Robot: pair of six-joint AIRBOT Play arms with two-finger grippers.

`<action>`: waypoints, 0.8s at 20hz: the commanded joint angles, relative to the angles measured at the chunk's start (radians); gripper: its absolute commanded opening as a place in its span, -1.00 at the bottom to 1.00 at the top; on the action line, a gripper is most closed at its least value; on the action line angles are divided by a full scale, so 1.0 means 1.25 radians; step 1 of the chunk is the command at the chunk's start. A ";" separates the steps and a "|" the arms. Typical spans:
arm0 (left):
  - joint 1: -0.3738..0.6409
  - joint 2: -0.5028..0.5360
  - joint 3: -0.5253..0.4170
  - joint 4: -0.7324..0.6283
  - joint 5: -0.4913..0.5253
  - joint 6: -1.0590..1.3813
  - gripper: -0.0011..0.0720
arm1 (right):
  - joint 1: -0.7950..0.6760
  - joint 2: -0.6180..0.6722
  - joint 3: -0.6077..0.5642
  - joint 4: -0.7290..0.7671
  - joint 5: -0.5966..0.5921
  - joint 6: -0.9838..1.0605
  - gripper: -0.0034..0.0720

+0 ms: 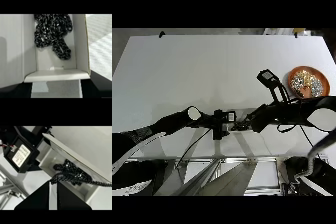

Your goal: Fold the box and place the chain.

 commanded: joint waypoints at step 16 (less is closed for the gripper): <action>0.000 0.000 0.000 0.000 0.000 0.000 -0.39 | -0.240 -0.054 0.095 -0.129 -0.084 -0.051 -0.87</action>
